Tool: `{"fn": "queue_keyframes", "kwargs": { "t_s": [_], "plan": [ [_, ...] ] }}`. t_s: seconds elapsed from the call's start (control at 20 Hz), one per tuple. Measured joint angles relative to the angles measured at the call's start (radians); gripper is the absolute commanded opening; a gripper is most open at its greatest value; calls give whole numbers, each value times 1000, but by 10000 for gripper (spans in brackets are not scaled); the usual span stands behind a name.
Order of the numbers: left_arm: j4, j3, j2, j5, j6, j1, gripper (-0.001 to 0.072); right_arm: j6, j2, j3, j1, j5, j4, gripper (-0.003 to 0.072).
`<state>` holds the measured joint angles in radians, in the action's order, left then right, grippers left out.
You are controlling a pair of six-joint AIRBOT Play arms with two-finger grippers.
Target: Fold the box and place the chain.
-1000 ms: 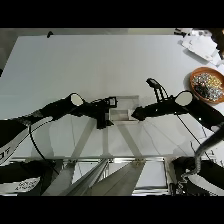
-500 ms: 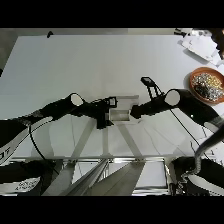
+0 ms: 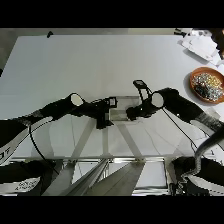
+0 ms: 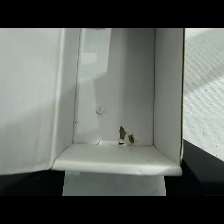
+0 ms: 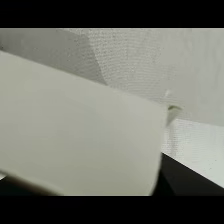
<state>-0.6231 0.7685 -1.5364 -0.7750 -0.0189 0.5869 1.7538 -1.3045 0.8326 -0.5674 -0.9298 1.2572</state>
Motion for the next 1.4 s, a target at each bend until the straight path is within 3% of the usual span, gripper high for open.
{"fn": "queue_keyframes", "kwargs": {
  "t_s": [0.15, 0.35, 0.6, 0.7, 0.8, 1.15, 1.25, 1.3, 1.4],
  "plan": [
    [1, 0, 0, 0, 0, 0, 333, 40, -3, 3, -7, -1, 27, 375],
    [2, 0, 0, 0, 2, 0, 333, 114, -5, 3, -21, -19, 98, 296],
    [2, 0, 0, 0, 1, 0, 333, 166, -5, 3, -52, -32, 159, 96],
    [1, 0, 0, 0, 0, 0, 333, 175, -5, 3, -67, -34, 174, 99],
    [0, 0, 0, 0, 0, 0, 333, 181, -5, 3, -82, -31, 180, 267],
    [2, 0, 0, 0, 1, 0, 333, 211, -35, 3, -112, 2, 191, 264],
    [2, 0, 0, 0, 1, 0, 333, 222, -57, 3, -114, 6, 196, 168],
    [2, 0, 0, 0, 1, 0, 333, 225, -64, 3, -115, 3, 202, 167],
    [1, 0, 0, 0, 1, 0, 333, 229, -71, 3, -115, -4, 210, 39]
  ]
}}
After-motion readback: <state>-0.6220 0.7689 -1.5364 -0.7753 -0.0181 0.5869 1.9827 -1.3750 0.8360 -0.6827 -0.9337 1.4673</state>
